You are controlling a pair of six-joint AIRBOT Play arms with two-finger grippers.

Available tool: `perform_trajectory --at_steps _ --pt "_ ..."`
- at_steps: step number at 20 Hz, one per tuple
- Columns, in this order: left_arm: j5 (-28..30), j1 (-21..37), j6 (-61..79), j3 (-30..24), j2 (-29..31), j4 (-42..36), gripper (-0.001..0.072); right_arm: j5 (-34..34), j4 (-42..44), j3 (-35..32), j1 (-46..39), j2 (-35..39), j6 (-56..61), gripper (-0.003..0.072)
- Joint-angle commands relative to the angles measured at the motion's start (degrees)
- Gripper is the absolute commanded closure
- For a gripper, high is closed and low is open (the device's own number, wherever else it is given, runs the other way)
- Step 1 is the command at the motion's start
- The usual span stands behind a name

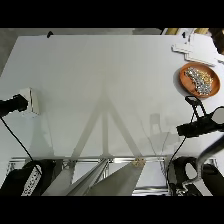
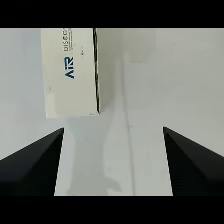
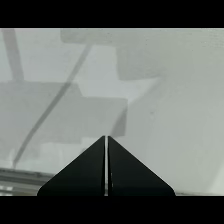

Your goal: Fold the box and place the chain.

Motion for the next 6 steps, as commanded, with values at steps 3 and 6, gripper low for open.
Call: perform_trajectory --at_steps 3,6 --pt "1.0 -1.8 -0.3 0.0 -1.4 1.8 0.0013 0.0 0.0 0.0 0.0 0.0 0.0 0.0666" --pt "1.8 -1.8 -1.8 0.0 -1.9 1.8 0.0013 0.0 0.0 0.0 0.0 0.0 0.0 0.0666"
